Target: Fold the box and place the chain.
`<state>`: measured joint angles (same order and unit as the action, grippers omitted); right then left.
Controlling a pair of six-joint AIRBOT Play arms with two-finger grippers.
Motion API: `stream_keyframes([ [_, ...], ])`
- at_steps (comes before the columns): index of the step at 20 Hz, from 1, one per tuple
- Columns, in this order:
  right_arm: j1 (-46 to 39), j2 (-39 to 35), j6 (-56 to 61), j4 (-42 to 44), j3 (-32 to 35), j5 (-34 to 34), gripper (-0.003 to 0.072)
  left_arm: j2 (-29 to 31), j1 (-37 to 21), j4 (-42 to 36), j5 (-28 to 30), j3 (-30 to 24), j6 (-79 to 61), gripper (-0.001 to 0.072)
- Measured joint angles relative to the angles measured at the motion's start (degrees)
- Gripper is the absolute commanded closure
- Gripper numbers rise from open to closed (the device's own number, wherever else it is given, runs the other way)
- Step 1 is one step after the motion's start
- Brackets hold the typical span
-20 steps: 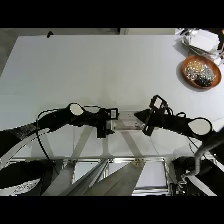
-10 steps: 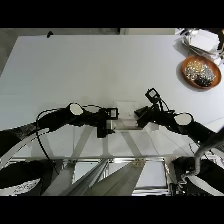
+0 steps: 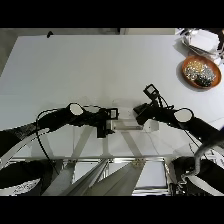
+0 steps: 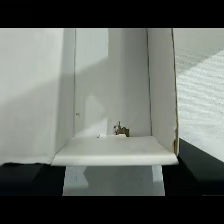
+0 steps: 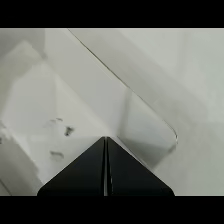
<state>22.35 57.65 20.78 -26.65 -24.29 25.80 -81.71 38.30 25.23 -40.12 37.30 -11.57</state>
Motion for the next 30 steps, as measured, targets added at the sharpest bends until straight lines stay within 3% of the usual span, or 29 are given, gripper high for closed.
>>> stream_keyframes([
  [4, 0.00, -3.23, -2.29, -2.43, -3.06, 7.26, 0.0680, 0.00, 0.00, -0.02, 0.02, 0.00, 0.00, 0.0389],
  [10, -0.68, -8.07, -2.99, -17.90, -4.35, 18.82, 0.0677, 0.00, 0.00, -0.13, 0.00, 0.00, 0.00, 0.0390],
  [18, -10.82, -13.00, -9.11, -31.30, -3.85, 29.81, 0.0665, 0.00, 0.00, -0.13, 0.00, 0.00, 0.02, 0.0390],
  [19, -11.63, -12.87, -10.73, -31.65, -3.43, 29.68, 0.0557, 0.00, 0.00, -0.13, 0.02, 0.00, 0.02, 0.0390],
  [20, -12.22, -12.28, -12.15, -31.65, -3.04, 29.03, 0.0398, 0.00, 0.00, -0.15, 0.00, 0.00, 0.02, 0.0390],
  [21, -12.66, -11.26, -13.46, -31.41, -2.73, 28.46, 0.0354, 0.00, 0.00, -0.15, 0.00, 0.00, 0.02, 0.0390],
  [22, -12.96, -9.86, -14.34, -31.01, -2.49, 27.50, 0.0370, 0.00, 0.00, -0.13, 0.00, 0.00, 0.04, 0.0390],
  [24, -13.33, -6.99, -15.30, -31.01, -2.19, 25.99, 0.0508, 0.00, 0.00, -0.15, 0.00, -0.02, 0.04, 0.0390],
  [30, -13.16, -3.32, -16.92, -33.99, -1.88, 24.65, 0.0486, 0.00, 0.00, -0.13, 0.00, 0.00, 0.04, 0.0390],
])
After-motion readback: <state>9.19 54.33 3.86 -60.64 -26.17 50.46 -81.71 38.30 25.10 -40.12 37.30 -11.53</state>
